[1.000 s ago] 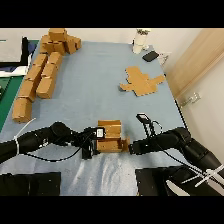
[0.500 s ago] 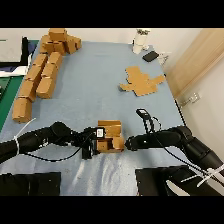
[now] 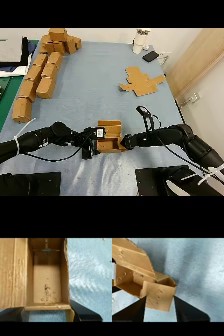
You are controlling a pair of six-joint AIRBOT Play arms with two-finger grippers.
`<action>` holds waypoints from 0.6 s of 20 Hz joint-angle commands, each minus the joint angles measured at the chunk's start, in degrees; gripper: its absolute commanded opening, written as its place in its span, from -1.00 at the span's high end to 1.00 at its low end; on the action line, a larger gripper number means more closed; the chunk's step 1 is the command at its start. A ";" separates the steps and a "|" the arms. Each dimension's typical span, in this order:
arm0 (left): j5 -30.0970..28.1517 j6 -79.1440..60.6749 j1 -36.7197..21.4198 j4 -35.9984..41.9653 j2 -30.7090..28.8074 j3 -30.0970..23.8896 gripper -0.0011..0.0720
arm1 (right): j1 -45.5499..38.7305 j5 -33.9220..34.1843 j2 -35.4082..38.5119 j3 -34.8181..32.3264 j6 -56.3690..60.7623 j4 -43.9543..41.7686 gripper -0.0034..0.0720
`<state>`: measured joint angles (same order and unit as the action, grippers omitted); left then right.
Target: Fold the box.
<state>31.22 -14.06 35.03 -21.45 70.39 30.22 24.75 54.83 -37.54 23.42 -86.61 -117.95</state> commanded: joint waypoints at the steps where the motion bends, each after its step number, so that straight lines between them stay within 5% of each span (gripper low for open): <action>1: -0.02 -0.02 -0.02 0.00 -0.02 0.04 -0.10 | 0.02 -0.57 -1.97 0.09 0.20 -0.85 -0.50; 7: -0.02 -0.02 0.00 0.00 -0.02 0.04 -0.10 | 3.34 -0.79 -6.14 3.82 3.56 0.22 -0.44; 12: -0.02 -0.02 -0.02 0.00 -0.02 0.04 -0.10 | 15.04 1.99 -11.69 8.79 23.89 18.38 -0.34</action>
<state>31.20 -14.09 35.03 -21.45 70.39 30.22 34.20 54.68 -46.26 29.56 -74.74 -110.32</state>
